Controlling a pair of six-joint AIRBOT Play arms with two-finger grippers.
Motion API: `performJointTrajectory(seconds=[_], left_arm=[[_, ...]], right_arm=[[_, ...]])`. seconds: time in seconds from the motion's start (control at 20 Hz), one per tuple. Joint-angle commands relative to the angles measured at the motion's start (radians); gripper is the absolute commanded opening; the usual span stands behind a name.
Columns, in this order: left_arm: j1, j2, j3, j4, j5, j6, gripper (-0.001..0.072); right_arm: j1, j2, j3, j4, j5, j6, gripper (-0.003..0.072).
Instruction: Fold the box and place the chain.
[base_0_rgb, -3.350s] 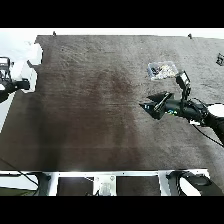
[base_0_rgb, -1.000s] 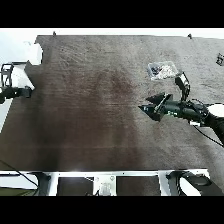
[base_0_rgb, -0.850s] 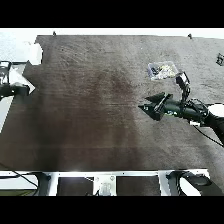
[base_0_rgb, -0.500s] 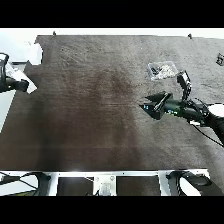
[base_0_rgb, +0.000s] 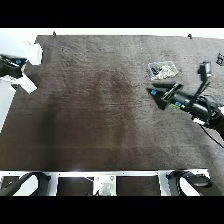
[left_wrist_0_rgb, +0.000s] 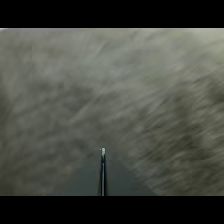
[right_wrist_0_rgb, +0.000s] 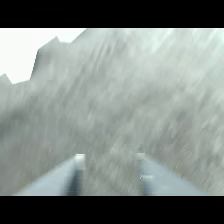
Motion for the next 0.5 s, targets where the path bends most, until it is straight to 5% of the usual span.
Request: performJointTrajectory(seconds=[0.0, 0.05, 0.25, 0.45], left_arm=[[0.001, 0.148, -0.047, -0.133, -0.100, 0.071, 0.0016], [0.001, 0.196, -0.096, -0.175, -0.096, 0.086, 0.0016], [-0.021, 0.384, -0.352, -0.284, 0.011, 0.186, 0.0016], [-0.230, 0.554, -0.587, -0.290, 0.246, 0.207, 0.0016]], right_arm=[[-0.001, 0.120, 0.001, 0.038, -0.113, -0.019, 0.0159], [-0.001, 0.149, 0.001, 0.014, -0.132, -0.012, 0.0021], [0.000, 0.225, 0.000, -0.124, -0.190, 0.119, 0.0007], [0.000, 0.314, 0.000, -0.318, -0.240, 0.256, 0.0006]])
